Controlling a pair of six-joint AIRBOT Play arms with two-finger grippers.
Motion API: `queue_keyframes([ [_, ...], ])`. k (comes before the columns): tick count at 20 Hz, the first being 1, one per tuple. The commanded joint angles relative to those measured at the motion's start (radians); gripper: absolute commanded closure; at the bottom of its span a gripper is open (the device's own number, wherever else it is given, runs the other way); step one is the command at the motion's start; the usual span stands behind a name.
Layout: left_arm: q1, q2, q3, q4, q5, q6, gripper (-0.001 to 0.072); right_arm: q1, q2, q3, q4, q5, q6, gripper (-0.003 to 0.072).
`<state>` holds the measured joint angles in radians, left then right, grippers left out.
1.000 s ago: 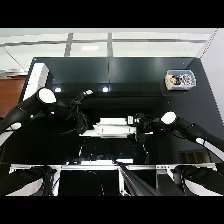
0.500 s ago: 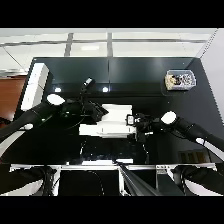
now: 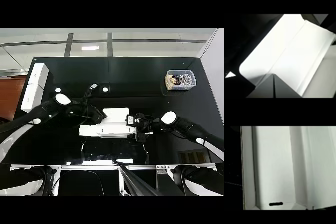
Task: Fold the box and place the chain.
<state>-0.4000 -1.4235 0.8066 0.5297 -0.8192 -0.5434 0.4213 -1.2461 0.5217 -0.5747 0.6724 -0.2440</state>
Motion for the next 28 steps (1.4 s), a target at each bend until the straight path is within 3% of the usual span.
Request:
queue_keyframes([
  [1,0.05,0.087,0.083,0.208,-0.119,-0.139,0.0691,0.0,0.0,0.0,0.001,0.0,0.002,0.0641],
  [4,0.101,0.273,0.049,0.25,-0.113,-0.137,0.0691,0.0,0.0,0.001,0.001,0.0,0.002,0.0642],
  [7,0.121,0.409,-0.121,0.204,-0.061,-0.028,0.0686,0.0,0.0,0.0,0.001,0.0,0.002,0.0642],
  [9,0.121,0.422,-0.185,0.249,-0.2,0.132,0.0687,0.0,0.0,0.0,0.001,0.0,0.002,0.0642],
  [11,0.118,0.422,-0.201,0.351,-0.291,0.14,0.0688,0.0,0.0,0.0,0.001,0.0,0.002,0.0641],
  [14,0.093,0.422,-0.204,0.443,-0.274,0.303,0.0686,0.0,0.0,0.0,0.001,0.0,0.002,0.0641],
  [15,0.083,0.422,-0.204,0.441,-0.25,0.372,0.0644,0.0,0.0,0.0,0.001,0.0,0.002,0.0642],
  [16,0.067,0.422,-0.204,0.434,-0.209,0.437,0.0443,0.0,0.0,0.0,0.001,0.0,0.002,0.0642],
  [17,0.05,0.42,-0.204,0.433,-0.153,0.489,0.0167,0.0,0.0,0.0,0.001,0.0,0.002,0.0642],
  [18,0.032,0.415,-0.204,0.43,-0.076,0.498,-0.0004,0.0,0.0,0.0,0.001,0.0,0.002,0.0642],
  [20,0.003,0.388,-0.204,0.423,0.031,0.498,-0.0001,0.0,0.0,0.0,0.001,0.0,0.002,0.0642],
  [25,-0.028,0.314,-0.204,0.407,0.024,0.561,0.0016,0.0,0.0,0.0,0.001,0.0,0.002,0.0642],
  [28,-0.04,0.27,-0.204,0.299,0.026,0.636,0.0015,0.0,0.0,0.0,0.001,0.0,0.002,0.0642],
])
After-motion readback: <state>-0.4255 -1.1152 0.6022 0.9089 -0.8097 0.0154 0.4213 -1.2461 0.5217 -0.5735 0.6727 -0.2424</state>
